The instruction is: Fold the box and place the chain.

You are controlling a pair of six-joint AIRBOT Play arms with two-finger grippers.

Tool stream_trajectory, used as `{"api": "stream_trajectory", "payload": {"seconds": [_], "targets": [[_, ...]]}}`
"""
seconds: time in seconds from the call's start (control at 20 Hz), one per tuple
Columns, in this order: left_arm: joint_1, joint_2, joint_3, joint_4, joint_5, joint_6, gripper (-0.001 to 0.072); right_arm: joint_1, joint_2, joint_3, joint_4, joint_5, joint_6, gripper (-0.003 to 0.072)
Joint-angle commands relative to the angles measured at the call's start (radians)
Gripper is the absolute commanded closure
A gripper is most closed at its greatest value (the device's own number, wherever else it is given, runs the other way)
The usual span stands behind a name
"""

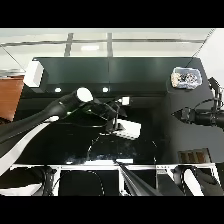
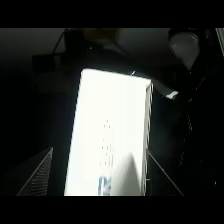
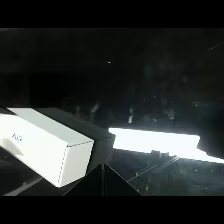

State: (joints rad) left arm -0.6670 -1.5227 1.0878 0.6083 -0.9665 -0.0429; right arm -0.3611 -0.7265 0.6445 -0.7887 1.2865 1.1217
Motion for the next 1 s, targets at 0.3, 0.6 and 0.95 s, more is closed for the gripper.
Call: {"api": "stream_trajectory", "payload": {"seconds": [0.3, 0.6, 0.95], "targets": [[-0.047, -0.093, 0.071, 0.017, -0.012, -0.021, 0.0018, -0.003, 0.001, 0.000, -0.002, -0.008, -0.008, 0.0674], [-0.051, -0.093, 0.071, 0.054, -0.068, -0.022, 0.0018, -0.003, 0.001, 0.000, -0.002, -0.011, -0.008, 0.0674], [-0.089, -0.093, 0.070, 0.187, -0.031, -0.020, 0.0017, -0.003, 0.001, 0.000, -0.002, -0.012, -0.008, 0.0674]]}}
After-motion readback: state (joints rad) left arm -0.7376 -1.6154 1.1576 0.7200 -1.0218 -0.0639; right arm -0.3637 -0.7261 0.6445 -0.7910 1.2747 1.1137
